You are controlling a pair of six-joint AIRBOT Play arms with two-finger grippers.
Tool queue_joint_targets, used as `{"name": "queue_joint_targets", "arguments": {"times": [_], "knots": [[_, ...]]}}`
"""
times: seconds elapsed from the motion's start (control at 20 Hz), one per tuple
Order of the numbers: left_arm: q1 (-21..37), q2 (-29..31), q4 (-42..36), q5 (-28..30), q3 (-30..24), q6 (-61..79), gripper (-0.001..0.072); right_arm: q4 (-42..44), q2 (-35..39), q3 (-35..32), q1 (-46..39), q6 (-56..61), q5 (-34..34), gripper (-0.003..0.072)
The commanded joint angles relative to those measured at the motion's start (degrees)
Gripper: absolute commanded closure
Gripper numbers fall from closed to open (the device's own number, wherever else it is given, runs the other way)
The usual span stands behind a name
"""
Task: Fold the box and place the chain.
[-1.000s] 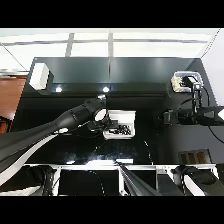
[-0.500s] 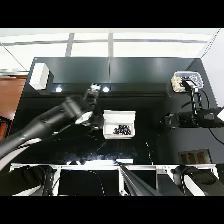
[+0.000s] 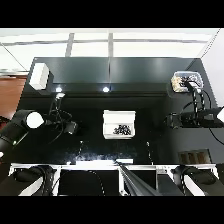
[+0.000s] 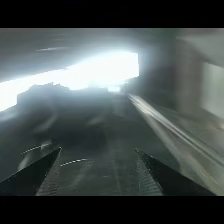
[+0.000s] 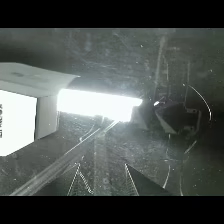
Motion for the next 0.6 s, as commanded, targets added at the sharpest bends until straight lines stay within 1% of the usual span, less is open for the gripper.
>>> {"name": "queue_joint_targets", "arguments": {"times": [0.0, 0.05, 0.1, 0.2, 0.3, 0.45, 0.5, 0.55], "knots": [[2.19, -2.05, -20.65, 0.04, -3.39, 37.77, 0.0123, -0.31, 0.02, -0.02, -0.02, 0.35, -0.24, 0.0341], [0.81, -3.15, -20.50, -0.15, -3.39, 40.26, 0.0019, -0.33, 0.02, -0.02, -0.02, 0.33, -0.24, 0.0341], [-0.61, -4.39, -20.06, 0.33, -3.39, 41.20, -0.0004, -0.28, 0.02, -0.02, -0.02, 0.35, -0.26, 0.0341], [-3.10, -6.88, -20.17, 1.29, -3.37, 45.18, -0.0004, -0.28, 0.02, -0.02, -0.02, 0.35, -0.70, 0.0341], [-6.01, -8.66, -20.20, 1.29, -3.37, 54.47, -0.0004, -0.28, 0.02, -0.02, -0.02, 0.35, -1.25, 0.0341], [-10.29, -8.81, -19.21, 1.03, -2.84, 71.58, -0.0004, -0.26, 0.02, -0.02, -0.02, 0.35, -1.27, 0.0341], [-10.93, -8.94, -18.97, 1.01, -2.14, 75.21, -0.0004, -0.28, 0.02, -0.02, -0.02, 0.35, -1.20, 0.0341], [-10.91, -9.38, -19.85, 1.62, -1.31, 76.02, -0.0003, -0.26, 0.02, -0.02, -0.02, 0.35, -1.20, 0.0341]]}}
